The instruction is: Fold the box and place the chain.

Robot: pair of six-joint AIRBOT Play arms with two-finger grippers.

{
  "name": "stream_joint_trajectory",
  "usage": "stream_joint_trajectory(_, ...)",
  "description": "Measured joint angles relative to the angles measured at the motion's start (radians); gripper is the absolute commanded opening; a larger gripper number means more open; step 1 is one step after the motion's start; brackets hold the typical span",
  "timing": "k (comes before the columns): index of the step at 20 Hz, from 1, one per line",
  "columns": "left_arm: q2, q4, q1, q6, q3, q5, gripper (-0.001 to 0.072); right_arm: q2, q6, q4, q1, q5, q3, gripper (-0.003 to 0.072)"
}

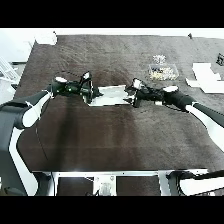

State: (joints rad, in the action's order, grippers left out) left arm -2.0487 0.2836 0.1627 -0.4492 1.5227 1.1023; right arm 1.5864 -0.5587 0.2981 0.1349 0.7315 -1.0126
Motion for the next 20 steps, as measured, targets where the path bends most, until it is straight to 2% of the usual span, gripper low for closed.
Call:
stream_joint_trajectory(8, 0.000, 0.003, 0.000, 0.000, 0.000, 0.007, 0.0021, 0.135, 0.053, 0.066, -0.050, 0.212, -0.135, 0.0638)
stream_joint_trajectory(20, 0.000, 0.012, 0.000, 0.000, 0.000, 0.015, 0.0021, 0.277, 0.079, 0.178, -0.055, 0.388, -0.304, 0.0638)
